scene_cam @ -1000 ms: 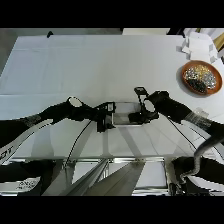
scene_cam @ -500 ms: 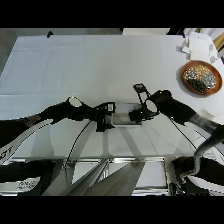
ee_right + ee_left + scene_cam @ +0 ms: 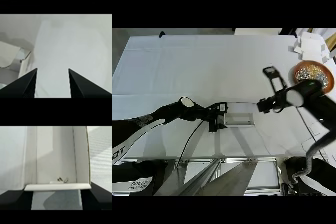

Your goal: Fold the box and place the chain.

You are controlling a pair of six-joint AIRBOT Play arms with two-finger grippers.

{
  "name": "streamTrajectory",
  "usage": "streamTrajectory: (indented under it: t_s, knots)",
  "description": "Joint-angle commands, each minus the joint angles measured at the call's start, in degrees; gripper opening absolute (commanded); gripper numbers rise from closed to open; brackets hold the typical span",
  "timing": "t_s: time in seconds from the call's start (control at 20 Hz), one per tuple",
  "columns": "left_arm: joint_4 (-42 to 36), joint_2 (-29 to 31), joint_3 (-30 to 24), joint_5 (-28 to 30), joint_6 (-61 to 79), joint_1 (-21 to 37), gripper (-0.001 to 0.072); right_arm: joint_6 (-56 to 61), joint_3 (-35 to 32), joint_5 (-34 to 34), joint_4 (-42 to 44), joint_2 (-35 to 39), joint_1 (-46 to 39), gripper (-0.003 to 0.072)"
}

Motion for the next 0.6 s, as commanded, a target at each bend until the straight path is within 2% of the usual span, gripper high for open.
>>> streamTrajectory:
  t_s: [0.0,0.2,0.55]
  knots:
    - [0.0,0.0,0.0,0.0,0.0,0.0,0.0204,-6.8,6.6,0.6,1.5,1.5,-9.5,0.0437]
    - [0.0,0.0,0.0,-0.1,0.0,0.0,0.0204,-11.3,14.4,-2.5,0.9,-3.2,-23.4,0.0433]
    - [0.0,0.0,0.0,-0.2,0.0,0.0,0.0204,-12.4,25.5,-3.6,0.5,-23.2,-40.5,0.0432]
